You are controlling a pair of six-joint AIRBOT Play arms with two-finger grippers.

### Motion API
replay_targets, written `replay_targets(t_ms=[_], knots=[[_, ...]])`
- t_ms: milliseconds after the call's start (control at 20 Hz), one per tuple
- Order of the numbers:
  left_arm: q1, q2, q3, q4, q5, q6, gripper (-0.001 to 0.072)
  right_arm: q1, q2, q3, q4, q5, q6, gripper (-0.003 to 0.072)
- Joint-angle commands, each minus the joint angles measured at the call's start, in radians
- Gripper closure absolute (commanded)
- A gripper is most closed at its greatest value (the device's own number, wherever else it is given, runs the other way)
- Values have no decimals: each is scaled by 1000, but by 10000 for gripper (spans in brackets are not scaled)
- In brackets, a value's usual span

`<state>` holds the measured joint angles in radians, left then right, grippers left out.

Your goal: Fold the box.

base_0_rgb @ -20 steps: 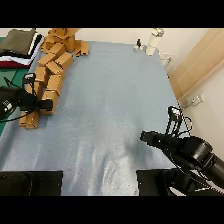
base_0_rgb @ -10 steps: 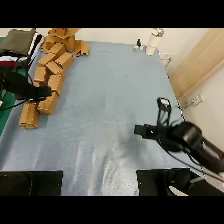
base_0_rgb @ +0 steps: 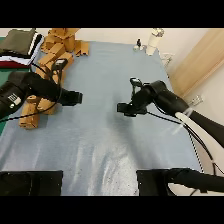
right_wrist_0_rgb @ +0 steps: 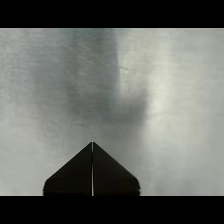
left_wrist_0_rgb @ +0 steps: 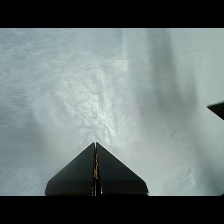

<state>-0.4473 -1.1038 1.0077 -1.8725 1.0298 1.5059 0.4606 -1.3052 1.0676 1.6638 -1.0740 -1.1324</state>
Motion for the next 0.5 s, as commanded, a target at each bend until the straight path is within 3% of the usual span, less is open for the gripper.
replay_targets(t_ms=[0,450], knots=[[-33,-25,-9,-13,-1,-6,698,-10,-95,63,78,0,-47,683],[-33,-25,-8,-13,14,-6,698,-10,-95,62,79,-8,-47,682]])
